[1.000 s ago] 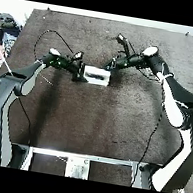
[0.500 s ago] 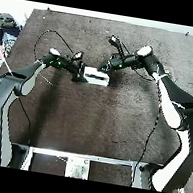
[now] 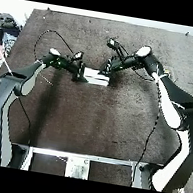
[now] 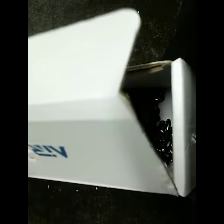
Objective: Fold the box and place the chain.
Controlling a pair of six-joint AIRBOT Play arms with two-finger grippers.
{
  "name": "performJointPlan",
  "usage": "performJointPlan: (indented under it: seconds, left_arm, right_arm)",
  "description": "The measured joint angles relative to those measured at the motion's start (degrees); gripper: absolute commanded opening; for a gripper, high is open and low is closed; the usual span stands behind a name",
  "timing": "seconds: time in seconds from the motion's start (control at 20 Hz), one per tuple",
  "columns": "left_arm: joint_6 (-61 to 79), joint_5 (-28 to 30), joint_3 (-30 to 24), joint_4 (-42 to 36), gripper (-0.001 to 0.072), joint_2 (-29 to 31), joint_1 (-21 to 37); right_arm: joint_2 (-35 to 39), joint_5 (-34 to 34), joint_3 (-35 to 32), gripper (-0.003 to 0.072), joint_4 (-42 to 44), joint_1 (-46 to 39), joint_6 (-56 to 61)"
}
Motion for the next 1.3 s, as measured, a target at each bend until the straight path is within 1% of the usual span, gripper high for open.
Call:
performJointPlan:
  seconds: [0.3,0.4,0.8,1.3]
  left_arm:
    - [0.0,0.0,0.0,0.0,0.0455,0.0,0.0]
    - [0.0,0.0,0.0,0.0,0.0455,0.0,0.0]
    - [0.0,0.0,0.0,0.0,0.0455,0.0,0.0]
    - [0.0,0.0,0.0,0.0,0.0455,0.0,0.0]
  right_arm:
    - [0.1,-2.6,0.0,0.0335,-1.1,0.1,-1.4]
    - [0.2,-2.7,0.0,0.0159,-1.2,0.1,-1.6]
    - [0.2,-0.4,0.0,0.0160,-2.9,0.1,-1.7]
    - [0.2,0.3,0.0,0.0160,-5.4,0.2,-0.6]
